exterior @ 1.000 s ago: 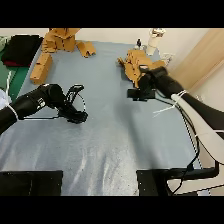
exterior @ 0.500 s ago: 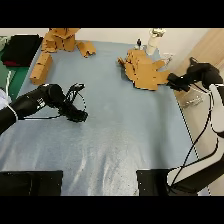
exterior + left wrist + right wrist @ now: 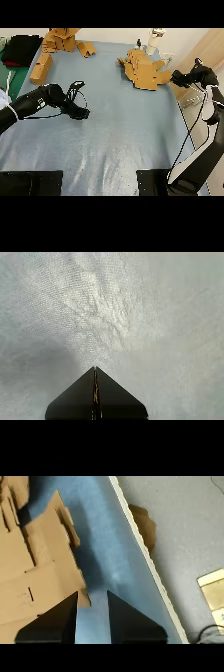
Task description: Fold the box.
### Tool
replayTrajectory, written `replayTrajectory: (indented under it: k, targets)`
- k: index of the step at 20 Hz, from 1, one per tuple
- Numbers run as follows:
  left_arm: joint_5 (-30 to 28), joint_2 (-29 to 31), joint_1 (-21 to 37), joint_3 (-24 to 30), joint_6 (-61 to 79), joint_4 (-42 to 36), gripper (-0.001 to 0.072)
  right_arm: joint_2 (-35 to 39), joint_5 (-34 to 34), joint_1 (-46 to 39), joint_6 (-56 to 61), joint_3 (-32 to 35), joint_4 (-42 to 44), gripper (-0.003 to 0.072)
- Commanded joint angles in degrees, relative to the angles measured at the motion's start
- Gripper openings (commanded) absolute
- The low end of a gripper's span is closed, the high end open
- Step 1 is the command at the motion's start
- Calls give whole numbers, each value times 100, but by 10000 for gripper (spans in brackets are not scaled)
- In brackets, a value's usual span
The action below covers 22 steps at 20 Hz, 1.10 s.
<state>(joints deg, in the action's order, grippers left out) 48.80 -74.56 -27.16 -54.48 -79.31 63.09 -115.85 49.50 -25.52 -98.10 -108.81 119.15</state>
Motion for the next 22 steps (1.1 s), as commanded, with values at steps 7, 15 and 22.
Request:
replayTrajectory:
  k: [7, 15, 22]
  targets:
    - [-232, 2, -2, -7, -2, -184, 11, -334, 575, 273, -94, -723, 48, 257]
    - [-188, 2, -2, -11, 0, -352, 11, -308, 951, 225, 275, -758, -940, 257]
    - [-190, 2, -2, -11, 0, -352, 11, -310, 953, 232, 247, -758, -531, 189]
